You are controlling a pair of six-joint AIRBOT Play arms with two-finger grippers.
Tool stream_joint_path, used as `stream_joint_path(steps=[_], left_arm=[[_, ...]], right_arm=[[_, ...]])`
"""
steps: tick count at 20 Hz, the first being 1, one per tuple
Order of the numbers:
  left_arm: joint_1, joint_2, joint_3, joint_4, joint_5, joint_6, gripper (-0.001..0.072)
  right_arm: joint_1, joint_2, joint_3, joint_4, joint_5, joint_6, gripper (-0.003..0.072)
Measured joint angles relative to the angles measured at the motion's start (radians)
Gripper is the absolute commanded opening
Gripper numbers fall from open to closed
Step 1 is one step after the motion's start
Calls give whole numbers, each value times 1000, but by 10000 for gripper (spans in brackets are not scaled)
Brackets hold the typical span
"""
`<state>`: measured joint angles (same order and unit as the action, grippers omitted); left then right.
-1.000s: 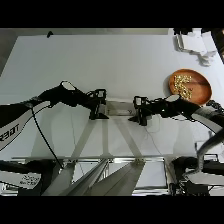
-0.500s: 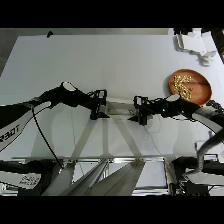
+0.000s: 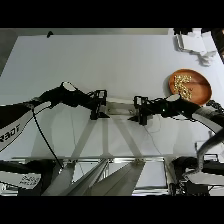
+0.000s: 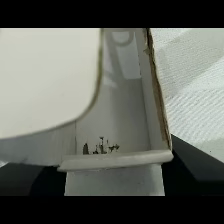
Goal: Fold the box and place the chain.
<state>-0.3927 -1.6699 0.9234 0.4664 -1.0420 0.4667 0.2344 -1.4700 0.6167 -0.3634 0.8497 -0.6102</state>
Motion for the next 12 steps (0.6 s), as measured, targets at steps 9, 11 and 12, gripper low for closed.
stream_joint_path(steps=[9, 11, 12], left_arm=[[-2, -1, -1, 3, -11, 0, 217], [-2, -1, -2, 0, -9, -5, 217], [-2, -1, -2, 0, -8, -3, 217]], right_arm=[[2, 6, 0, -5, 11, 27, 629], [0, 27, -1, -43, -18, 82, 623], [0, 45, -1, -72, -27, 119, 623]])
